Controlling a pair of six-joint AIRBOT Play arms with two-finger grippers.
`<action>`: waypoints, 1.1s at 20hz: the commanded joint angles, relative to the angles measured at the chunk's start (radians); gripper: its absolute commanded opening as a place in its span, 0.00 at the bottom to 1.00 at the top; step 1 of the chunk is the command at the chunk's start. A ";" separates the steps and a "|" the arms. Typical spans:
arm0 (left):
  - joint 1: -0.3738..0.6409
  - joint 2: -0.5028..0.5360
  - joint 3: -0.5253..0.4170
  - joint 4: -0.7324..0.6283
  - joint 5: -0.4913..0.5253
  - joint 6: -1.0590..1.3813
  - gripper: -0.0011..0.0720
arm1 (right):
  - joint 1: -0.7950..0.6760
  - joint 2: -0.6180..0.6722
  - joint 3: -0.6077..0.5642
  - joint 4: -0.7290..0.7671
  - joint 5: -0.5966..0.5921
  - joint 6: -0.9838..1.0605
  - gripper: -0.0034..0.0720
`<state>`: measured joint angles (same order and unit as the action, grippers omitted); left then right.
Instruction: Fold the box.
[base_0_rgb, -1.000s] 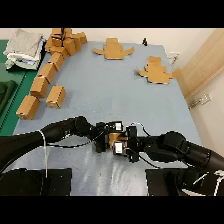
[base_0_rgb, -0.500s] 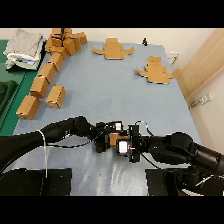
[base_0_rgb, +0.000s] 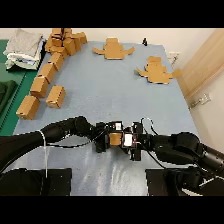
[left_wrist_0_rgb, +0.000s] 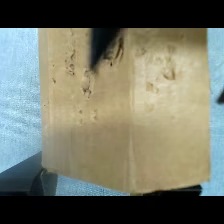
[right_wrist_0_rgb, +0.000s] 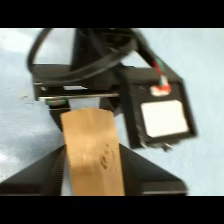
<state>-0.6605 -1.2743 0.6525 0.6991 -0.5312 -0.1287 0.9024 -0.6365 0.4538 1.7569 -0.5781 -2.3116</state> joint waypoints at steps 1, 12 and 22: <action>0.001 0.000 0.001 0.000 0.000 0.000 0.65 | -0.042 0.001 0.000 -0.023 0.000 0.034 0.59; 0.001 0.000 0.000 0.000 0.000 0.000 0.65 | 0.000 -0.149 0.000 -0.018 0.006 -0.063 0.68; 0.001 0.000 0.000 0.000 0.000 0.000 0.65 | 0.004 -0.181 0.000 -0.033 0.076 -0.159 0.76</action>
